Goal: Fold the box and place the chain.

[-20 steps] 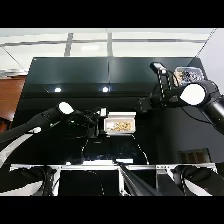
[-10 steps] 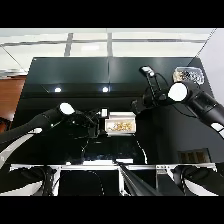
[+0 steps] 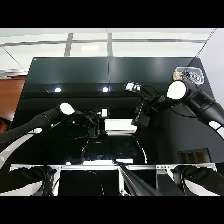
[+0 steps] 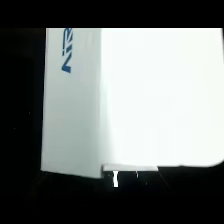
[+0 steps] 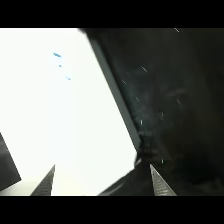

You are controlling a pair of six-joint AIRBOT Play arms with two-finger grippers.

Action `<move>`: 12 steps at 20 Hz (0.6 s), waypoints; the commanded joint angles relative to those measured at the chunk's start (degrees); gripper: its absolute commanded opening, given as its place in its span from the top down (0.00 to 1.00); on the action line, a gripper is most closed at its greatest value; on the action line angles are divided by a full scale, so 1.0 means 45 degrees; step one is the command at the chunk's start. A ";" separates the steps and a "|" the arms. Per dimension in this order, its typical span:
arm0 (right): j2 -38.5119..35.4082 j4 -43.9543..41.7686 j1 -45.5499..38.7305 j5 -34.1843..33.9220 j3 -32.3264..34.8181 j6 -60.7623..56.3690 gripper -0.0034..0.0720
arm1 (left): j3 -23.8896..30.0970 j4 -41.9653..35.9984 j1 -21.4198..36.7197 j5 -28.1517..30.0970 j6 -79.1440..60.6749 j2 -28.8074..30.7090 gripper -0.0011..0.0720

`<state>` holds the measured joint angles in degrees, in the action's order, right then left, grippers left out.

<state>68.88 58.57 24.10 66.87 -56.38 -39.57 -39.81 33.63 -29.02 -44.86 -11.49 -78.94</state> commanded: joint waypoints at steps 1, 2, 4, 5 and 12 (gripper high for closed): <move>0.0175 -0.1112 0.0015 0.0102 0.0291 0.2166 0.01 | -0.0005 0.0005 -0.0010 0.0019 0.0000 -0.0010 0.44; 0.0248 -0.1224 0.0015 0.0044 0.0476 0.2686 0.01 | -0.0005 0.0005 -0.0010 0.0024 -0.0005 -0.0010 0.44; 0.0350 -0.1258 0.0015 -0.0393 0.0903 0.2905 0.01 | -0.0005 0.0005 -0.0010 0.0024 -0.0005 -0.0010 0.44; 0.0369 -0.1258 0.0015 -0.0602 0.1073 0.2958 0.01 | -0.0005 0.0005 -0.0010 0.0024 -0.0005 -0.0010 0.44; 0.0364 -0.1428 0.0015 -0.0879 0.1132 0.3288 0.22 | -0.0005 0.0005 -0.0010 0.0019 -0.0005 -0.0010 0.43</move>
